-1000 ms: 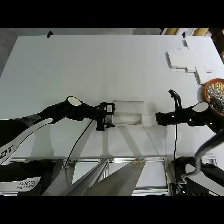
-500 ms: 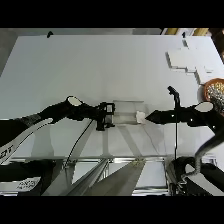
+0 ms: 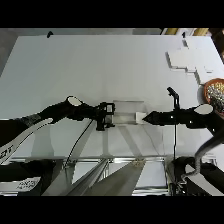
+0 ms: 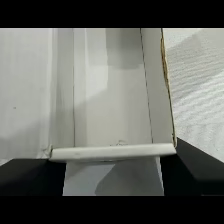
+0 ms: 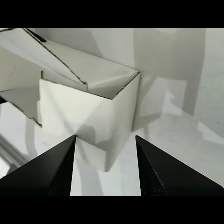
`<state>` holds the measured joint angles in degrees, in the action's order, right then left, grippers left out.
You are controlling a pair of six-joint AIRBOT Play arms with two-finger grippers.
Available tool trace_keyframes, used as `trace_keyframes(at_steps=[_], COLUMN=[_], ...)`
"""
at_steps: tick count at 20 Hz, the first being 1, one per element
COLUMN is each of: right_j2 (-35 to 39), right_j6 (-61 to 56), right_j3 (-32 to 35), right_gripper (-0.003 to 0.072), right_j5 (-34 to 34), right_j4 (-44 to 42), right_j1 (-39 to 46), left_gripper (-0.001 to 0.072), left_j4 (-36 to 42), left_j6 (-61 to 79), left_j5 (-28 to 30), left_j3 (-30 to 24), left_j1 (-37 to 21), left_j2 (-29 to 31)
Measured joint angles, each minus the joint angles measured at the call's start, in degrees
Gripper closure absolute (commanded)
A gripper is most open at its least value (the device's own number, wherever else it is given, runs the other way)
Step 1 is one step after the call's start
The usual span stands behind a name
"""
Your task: Fold the box and place the chain.
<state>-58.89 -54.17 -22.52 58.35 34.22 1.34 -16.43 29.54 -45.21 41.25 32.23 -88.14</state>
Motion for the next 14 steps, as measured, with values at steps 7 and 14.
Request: trace_keyframes(at_steps=[7, 14], right_j2=[0.0, -0.3], right_j6=[-9.2, -32.9], right_j3=[-3.5, -8.2], right_gripper=[0.0265, 0.0243], right_j5=[-5.9, -10.1], right_j4=[4.9, 22.1], right_j1=[-10.6, -18.4], left_gripper=[0.07, 0.07], left_j4=[0.0, 0.0], left_j6=[0.0, 0.0], left_j5=[0.0, 0.0], left_j3=[0.0, 0.0], left_j1=[0.0, 0.0], left_j2=[0.0, 0.0])
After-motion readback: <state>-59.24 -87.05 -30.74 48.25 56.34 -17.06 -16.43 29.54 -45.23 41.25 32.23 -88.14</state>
